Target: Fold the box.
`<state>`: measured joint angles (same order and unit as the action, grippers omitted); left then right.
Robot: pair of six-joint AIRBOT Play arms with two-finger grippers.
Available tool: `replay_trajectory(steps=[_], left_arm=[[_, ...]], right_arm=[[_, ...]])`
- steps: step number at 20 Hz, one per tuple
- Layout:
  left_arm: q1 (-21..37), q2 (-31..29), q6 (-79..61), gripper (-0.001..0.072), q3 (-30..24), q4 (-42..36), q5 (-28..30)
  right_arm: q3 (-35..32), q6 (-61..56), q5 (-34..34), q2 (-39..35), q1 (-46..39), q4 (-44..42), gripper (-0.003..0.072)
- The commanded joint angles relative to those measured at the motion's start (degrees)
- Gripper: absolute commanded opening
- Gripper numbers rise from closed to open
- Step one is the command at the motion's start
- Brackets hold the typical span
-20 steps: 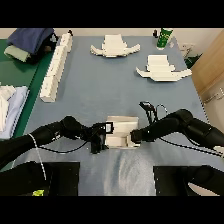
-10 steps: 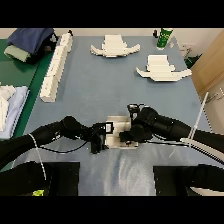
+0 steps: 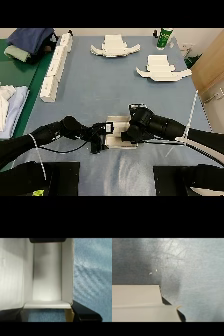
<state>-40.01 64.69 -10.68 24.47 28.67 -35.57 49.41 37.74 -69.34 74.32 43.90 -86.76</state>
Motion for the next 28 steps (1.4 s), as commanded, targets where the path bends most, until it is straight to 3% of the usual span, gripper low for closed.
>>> replay_trajectory(steps=[1,2,3,10,14,15,17,18,20,24,26,28], left_arm=[[0.00,-0.02,0.00,0.0424,0.00,0.00,0.02],[0.00,-0.02,0.00,0.0423,0.00,0.00,0.02],[0.00,-0.02,0.00,0.0423,0.00,0.00,0.00],[-0.02,-0.02,0.00,0.0424,0.00,0.00,0.00],[0.00,-0.02,0.00,0.0424,0.00,0.00,0.02],[-0.02,-0.02,0.00,0.0424,0.00,0.00,0.00],[0.00,-0.02,0.00,0.0423,0.00,0.00,0.02],[0.00,-0.02,0.00,0.0423,0.00,0.00,0.00],[0.00,-0.04,0.00,0.0423,0.00,0.00,0.00],[-0.02,-0.02,0.00,0.0424,0.00,0.00,-0.04],[0.00,-0.02,0.00,0.0423,0.00,0.00,-0.04],[0.00,-0.02,0.00,0.0424,0.00,0.00,0.07]], right_arm=[[0.17,-0.09,-1.49,-0.42,0.04,0.85,0.0040],[0.42,0.37,-1.49,-0.72,0.04,0.85,0.0218],[0.72,0.52,-1.55,-1.11,0.04,0.85,0.0342],[2.91,0.98,-5.03,-3.45,0.04,0.63,0.0348],[5.09,4.20,-9.94,-10.12,0.04,0.81,0.0347],[5.07,4.33,-11.23,-12.57,0.00,2.23,0.0328],[4.76,4.33,-14.75,-16.96,-0.50,9.84,0.0021],[4.39,4.35,-15.72,-18.10,-1.55,13.84,0.0002],[3.50,8.61,-14.88,-17.94,-7.85,13.70,0.0002],[2.54,26.93,-4.15,-11.39,-26.88,-5.77,0.0002],[2.56,40.04,0.20,-6.43,-36.39,-23.17,0.0002],[2.95,54.45,-1.27,-0.61,-44.02,-42.29,0.0002]])
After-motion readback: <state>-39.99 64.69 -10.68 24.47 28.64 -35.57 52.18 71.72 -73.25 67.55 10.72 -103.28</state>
